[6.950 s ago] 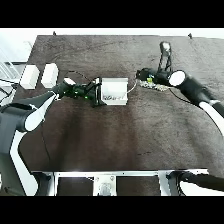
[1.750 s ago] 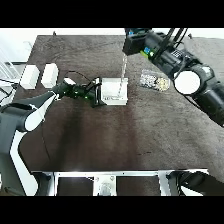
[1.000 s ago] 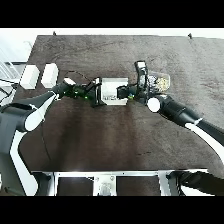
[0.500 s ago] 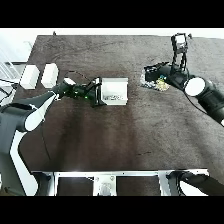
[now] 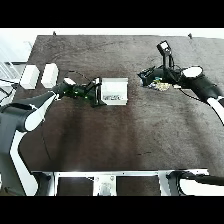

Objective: Fold the box and place the chain.

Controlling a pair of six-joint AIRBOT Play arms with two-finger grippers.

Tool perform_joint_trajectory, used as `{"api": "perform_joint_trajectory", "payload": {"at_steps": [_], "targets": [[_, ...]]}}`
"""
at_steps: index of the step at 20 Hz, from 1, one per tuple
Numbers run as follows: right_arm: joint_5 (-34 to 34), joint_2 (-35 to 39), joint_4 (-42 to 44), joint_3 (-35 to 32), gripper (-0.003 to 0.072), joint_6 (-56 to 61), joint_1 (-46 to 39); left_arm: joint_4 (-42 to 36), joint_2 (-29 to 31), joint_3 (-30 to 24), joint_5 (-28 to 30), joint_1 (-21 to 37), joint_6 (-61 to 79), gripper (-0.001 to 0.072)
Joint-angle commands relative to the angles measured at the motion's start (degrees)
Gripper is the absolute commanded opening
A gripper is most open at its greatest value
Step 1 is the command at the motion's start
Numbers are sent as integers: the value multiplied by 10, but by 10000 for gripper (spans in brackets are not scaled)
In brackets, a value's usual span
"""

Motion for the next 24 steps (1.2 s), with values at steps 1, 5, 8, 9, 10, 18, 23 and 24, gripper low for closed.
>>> {"api": "perform_joint_trajectory", "payload": {"at_steps": [1,5,8,9,10,18,23,24], "targets": [[26,-54,64,41,196,-89,0,0,0,0,0,0,0,469],[55,-112,64,94,196,-89,13,0,0,0,0,0,0,469],[67,-141,61,109,196,-94,25,0,0,0,0,0,0,469],[71,-145,56,109,195,-99,26,0,0,0,0,0,0,469],[81,-147,55,109,195,-99,26,0,0,0,0,0,0,469],[296,-146,51,132,275,-118,27,0,0,0,0,0,0,469],[300,-147,-25,132,275,-116,60,0,0,0,0,0,0,469],[286,-147,-26,132,275,-118,65,0,0,0,0,0,0,469]]}}
